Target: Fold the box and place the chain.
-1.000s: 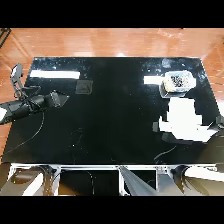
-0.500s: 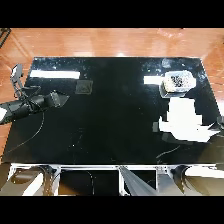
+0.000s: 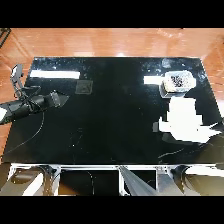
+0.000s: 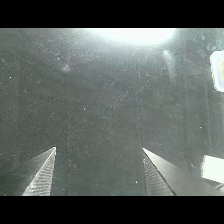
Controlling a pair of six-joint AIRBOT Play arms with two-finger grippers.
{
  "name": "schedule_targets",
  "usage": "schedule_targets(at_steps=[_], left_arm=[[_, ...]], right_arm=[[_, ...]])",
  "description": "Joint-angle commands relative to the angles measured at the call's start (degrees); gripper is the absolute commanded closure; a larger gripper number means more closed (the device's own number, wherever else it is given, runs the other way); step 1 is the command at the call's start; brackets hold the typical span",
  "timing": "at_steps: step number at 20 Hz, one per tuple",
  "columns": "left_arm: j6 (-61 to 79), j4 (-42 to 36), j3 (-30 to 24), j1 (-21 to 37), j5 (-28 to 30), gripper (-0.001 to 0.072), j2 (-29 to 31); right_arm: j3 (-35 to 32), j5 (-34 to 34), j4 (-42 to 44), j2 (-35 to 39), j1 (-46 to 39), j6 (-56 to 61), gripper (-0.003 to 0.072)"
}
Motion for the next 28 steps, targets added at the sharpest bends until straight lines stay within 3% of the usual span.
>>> schedule_targets(at_steps=[1, 10, 20, 22, 27, 28], left_arm=[[0.0, 0.0, 0.0, 0.0, -0.2, 0.0091, 0.0], [0.0, 0.0, 0.0, 0.0, -1.9, 0.0092, 0.0], [0.0, 0.0, 0.0, 0.0, -1.9, 0.0091, 0.0], [0.0, 0.0, 0.0, 0.0, -1.9, 0.0092, 0.0], [0.0, 0.0, 0.0, 0.0, -1.9, 0.0091, 0.0], [0.0, 0.0, 0.0, 0.0, -1.9, 0.0091, 0.0]], right_arm=[[0.0, -1.7, 2.2, -2.0, -0.5, -1.1, 0.0346], [0.0, -1.8, 4.5, -4.6, -0.4, -2.3, 0.0346], [0.0, -8.1, 8.8, -5.4, -0.4, -4.1, 0.0349], [0.0, -8.5, 8.6, -5.4, -0.4, -4.1, 0.0619], [0.0, -8.7, 8.2, -5.4, -0.5, -4.4, 0.0630], [0.0, -9.2, 8.3, -5.4, -0.4, -5.0, 0.0664]])
